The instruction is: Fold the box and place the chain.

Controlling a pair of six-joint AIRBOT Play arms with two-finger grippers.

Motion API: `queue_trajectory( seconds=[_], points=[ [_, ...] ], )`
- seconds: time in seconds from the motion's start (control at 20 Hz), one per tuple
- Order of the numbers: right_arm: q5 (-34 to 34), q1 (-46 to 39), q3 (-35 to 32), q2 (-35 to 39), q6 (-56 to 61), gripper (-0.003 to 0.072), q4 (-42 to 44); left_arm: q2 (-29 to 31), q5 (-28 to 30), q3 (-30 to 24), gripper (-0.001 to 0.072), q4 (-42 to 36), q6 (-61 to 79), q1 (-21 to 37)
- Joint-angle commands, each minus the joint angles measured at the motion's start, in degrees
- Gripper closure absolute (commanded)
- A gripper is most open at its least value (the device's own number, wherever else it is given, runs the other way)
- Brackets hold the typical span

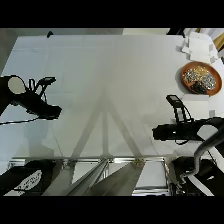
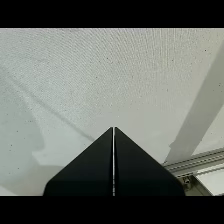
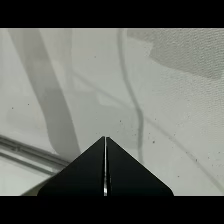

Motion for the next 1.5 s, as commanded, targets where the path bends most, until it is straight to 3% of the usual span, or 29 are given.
queue_trajectory(
  seconds=[0.0, 0.1, 0.25, 0.35, 0.5, 0.7, 0.75, 0.8, 0.85, 1.1, 1.45],
  points=[
    [-0.63, 0.07, 0.02, -0.02, 0.04, 0.067, 0.04, 0.02, 0.0, -0.02, 0.07, 0.02, 0.02, 0.02],
    [-2.6, 0.07, 0.02, -0.02, 0.02, 0.067, 0.42, 0.02, 0.02, -0.04, 0.07, 0.02, 0.02, 0.0],
    [0.59, 0.0, 2.08, 0.0, -2.54, 0.067, -2.23, 0.02, 0.02, -0.04, 0.07, 0.02, 0.02, 0.02],
    [6.56, -1.2, 6.4, -0.02, 1.64, 0.0673, -13.55, 0.02, 0.02, -0.02, 0.07, 0.02, 0.02, 0.0],
    [16.48, -12.48, 14.67, -0.02, -0.13, 0.0676, -36.09, 0.02, 0.02, -0.04, 0.07, 0.0, 0.02, 0.02],
    [11.04, -32.96, 17.7, -1.05, -11.47, 0.0663, -50.86, 0.02, 0.0, -0.02, 0.07, 0.02, 0.02, 0.02],
    [8.2, -35.8, 17.7, -2.6, -11.5, 0.0503, -50.47, 0.02, 0.02, -0.02, 0.07, 0.0, 0.02, 0.0],
    [6.27, -37.57, 17.7, -4.76, -12.17, 0.0289, -50.88, 0.02, 0.02, -0.02, 0.07, 0.0, 0.02, 0.0],
    [5.35, -38.75, 17.7, -7.74, -13.79, 0.023, -51.71, 0.02, 0.04, -0.02, 0.07, 0.0, 0.02, 0.0],
    [6.97, -40.46, 17.7, -21.86, -15.76, 0.023, -56.11, 0.02, 0.02, -0.02, 0.07, 0.0, 0.02, 0.0],
    [2.84, -40.61, 17.7, -30.51, -15.43, 0.0237, -62.14, 0.02, 0.02, -0.02, 0.07, 0.0, 0.02, 0.0]
  ],
)
